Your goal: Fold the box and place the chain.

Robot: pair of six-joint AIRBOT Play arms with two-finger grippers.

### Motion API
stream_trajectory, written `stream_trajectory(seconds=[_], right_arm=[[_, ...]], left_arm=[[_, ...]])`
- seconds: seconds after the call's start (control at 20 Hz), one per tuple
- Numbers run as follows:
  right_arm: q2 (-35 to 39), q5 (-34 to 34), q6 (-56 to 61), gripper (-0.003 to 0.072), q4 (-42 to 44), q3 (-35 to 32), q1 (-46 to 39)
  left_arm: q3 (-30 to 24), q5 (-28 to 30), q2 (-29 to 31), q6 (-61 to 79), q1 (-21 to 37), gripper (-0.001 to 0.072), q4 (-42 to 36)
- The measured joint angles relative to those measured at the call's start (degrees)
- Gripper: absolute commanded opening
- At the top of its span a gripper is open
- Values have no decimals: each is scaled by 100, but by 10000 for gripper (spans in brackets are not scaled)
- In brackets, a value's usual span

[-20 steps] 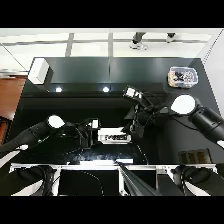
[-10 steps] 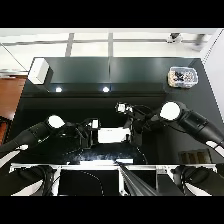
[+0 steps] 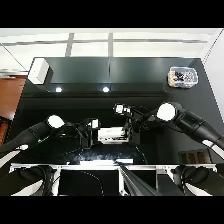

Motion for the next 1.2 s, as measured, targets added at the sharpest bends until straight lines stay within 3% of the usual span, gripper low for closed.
stream_trajectory(seconds=[0.3, 0.35, 0.9, 0.95, 1.0, 1.2], right_arm=[[-42, -35, 0, 235, -2, 2, 7], [-59, -37, 0, 277, -2, 4, 7], [-98, 44, 9, 280, -4, 0, 7], [-98, 48, 9, 429, -4, 0, 7], [-98, 63, 26, 459, -28, -2, 7], [-101, 85, 57, 420, -26, -2, 7]], left_arm=[[0, 0, 0, 0, 0, 441, 0], [0, 0, 0, 0, 2, 441, 0], [0, 4, 0, 17, 2, 441, 2], [0, 4, 0, 17, 0, 441, 2], [0, 4, 0, 22, 2, 441, 4], [0, 4, 0, 20, 0, 441, 7]])
